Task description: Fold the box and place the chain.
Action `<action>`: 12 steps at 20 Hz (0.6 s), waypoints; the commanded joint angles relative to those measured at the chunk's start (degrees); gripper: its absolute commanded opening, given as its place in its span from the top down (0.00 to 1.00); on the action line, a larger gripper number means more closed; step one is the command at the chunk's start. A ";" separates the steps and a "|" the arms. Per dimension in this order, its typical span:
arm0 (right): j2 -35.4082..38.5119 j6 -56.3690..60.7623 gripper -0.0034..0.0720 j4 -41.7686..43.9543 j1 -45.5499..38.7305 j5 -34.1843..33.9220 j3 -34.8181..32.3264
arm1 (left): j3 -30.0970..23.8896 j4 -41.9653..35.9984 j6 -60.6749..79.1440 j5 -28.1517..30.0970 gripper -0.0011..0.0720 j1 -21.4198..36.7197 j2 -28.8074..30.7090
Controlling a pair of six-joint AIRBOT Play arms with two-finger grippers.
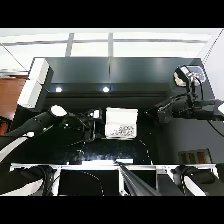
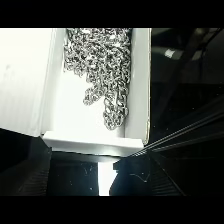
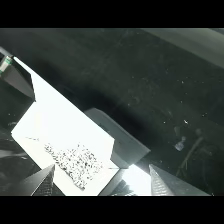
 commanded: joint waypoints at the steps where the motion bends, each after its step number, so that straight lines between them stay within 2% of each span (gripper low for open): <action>1: -0.04 -0.02 0.04 -0.59 0.02 -0.02 0.00 | 0.17 0.02 -0.44 0.04 0.02 -0.02 -0.13; 12: -0.04 -0.02 0.04 -0.57 0.02 -0.72 0.00 | 0.63 2.23 -2.43 2.05 0.02 -2.10 -0.46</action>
